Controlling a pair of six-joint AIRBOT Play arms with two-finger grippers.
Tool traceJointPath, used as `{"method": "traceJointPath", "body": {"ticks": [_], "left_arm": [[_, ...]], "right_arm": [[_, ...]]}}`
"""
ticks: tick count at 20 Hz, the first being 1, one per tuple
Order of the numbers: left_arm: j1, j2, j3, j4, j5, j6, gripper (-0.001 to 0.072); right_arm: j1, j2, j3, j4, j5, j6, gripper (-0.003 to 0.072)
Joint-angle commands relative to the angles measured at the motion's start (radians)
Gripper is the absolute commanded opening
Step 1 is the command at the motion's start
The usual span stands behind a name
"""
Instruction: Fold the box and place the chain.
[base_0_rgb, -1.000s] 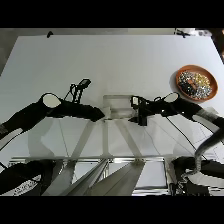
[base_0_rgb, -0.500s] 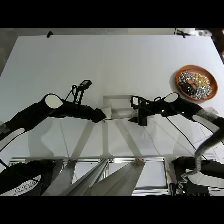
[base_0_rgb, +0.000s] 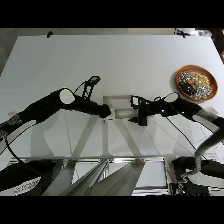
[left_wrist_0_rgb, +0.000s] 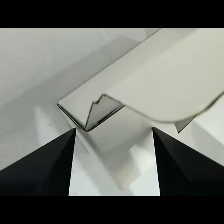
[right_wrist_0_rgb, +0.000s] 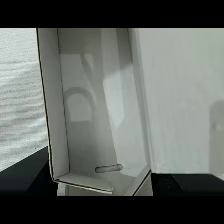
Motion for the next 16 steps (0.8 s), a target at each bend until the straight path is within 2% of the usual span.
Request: {"method": "traceJointPath", "body": {"ticks": [1, 7, 10, 16], "left_arm": [[-0.015, -0.016, 0.027, 0.101, -0.013, -0.116, 0.0529], [-0.040, -0.024, 0.067, 0.251, -0.069, -0.325, 0.0527], [-0.062, -0.056, 0.142, 0.317, -0.128, -0.420, 0.0525], [-0.126, -0.190, 0.291, 0.407, -0.300, -0.626, 0.0525]], "right_arm": [[0.000, 0.001, 0.000, 0.000, 0.000, 0.000, 0.0315], [0.000, 0.001, 0.000, 0.000, 0.000, 0.000, 0.0315], [0.000, 0.001, 0.000, 0.000, 0.000, 0.000, 0.0315], [0.000, 0.001, 0.000, 0.000, 0.000, 0.000, 0.0315]]}}
